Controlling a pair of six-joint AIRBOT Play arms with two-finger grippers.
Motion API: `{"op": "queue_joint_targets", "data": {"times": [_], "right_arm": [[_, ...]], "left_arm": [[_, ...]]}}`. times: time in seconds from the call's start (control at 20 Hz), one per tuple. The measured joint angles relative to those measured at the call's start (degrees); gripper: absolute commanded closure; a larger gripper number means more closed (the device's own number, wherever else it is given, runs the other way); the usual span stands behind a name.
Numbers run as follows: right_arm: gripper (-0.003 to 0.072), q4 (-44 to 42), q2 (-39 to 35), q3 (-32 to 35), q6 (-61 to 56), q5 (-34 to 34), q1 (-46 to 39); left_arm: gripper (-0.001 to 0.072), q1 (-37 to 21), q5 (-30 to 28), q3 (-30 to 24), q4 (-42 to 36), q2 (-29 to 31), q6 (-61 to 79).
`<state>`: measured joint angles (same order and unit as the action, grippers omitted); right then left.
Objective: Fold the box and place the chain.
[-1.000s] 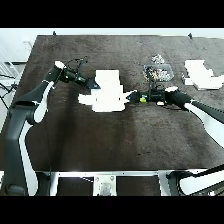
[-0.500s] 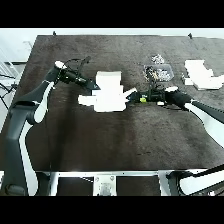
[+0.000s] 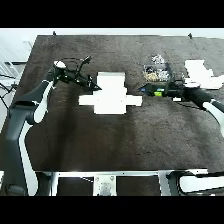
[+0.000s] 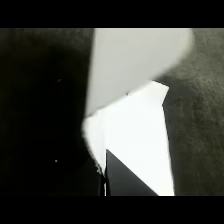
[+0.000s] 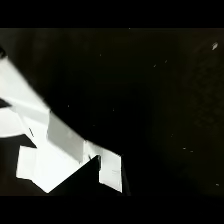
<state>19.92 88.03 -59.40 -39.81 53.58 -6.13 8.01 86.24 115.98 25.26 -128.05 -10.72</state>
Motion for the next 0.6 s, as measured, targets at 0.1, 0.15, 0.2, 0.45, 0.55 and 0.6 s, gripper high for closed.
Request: {"op": "queue_joint_targets", "data": {"times": [0.1,0.15,0.2,0.45,0.55,0.6], "right_arm": [[0.0512,-0.02,-1.88,0.00,-0.02,1.38,-2.14],[0.0512,0.02,-2.54,0.00,0.00,1.88,-2.99],[0.0512,0.02,-3.04,0.00,-0.02,2.16,-3.74],[0.0511,0.15,-4.02,0.52,0.37,3.17,-5.05],[0.0511,0.15,-4.15,0.66,0.94,3.34,-5.16],[0.0512,0.17,-4.20,0.70,1.09,3.41,-5.20]], "left_arm": [[0.0697,0.35,-0.70,-2.05,-0.35,1.20,4.22],[0.0698,0.50,-1.62,-3.45,-0.48,1.95,6.36],[0.0697,0.59,-2.58,-4.87,-0.72,2.60,8.35],[0.0697,1.14,-9.11,-11.52,-1.60,4.35,16.72],[0.0698,1.18,-11.19,-13.16,-1.92,4.55,19.06],[0.0698,1.20,-11.91,-13.77,-2.29,4.63,19.98]]}}
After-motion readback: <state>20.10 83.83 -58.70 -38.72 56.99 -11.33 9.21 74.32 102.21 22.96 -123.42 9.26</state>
